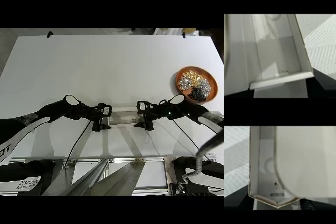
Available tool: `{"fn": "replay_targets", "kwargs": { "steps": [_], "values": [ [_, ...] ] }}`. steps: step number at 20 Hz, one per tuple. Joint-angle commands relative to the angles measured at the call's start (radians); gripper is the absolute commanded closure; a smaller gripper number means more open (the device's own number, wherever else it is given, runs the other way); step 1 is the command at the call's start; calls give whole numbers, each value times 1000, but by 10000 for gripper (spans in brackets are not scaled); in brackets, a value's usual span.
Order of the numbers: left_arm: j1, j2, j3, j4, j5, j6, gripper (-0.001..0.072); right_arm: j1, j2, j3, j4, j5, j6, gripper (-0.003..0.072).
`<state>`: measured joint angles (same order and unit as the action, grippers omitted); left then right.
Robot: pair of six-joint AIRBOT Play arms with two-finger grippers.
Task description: Fold the box and place the chain.
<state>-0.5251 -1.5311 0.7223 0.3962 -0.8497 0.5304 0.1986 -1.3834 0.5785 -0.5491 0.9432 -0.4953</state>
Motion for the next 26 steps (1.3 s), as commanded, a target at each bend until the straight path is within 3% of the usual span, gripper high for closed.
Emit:
{"fn": "replay_targets", "kwargs": {
  "steps": [1,8,9,10,11,16,23,26],
  "values": [
    [0,-1,1,1,0,1,457,0,0,1,0,0,0,289],
    [0,-1,0,1,1,0,457,0,0,1,3,11,1,290],
    [0,-1,1,1,0,0,457,0,1,1,-4,27,25,263],
    [0,-1,1,1,0,0,457,0,4,1,-3,26,52,94],
    [0,-1,1,1,1,0,457,0,8,1,-6,21,93,-5],
    [0,-1,1,1,0,0,457,-25,78,1,-140,20,233,-2],
    [0,-1,1,1,0,0,457,-169,282,1,-295,137,409,7],
    [0,-1,1,1,0,0,457,-248,387,1,-224,198,466,59]
  ]
}}
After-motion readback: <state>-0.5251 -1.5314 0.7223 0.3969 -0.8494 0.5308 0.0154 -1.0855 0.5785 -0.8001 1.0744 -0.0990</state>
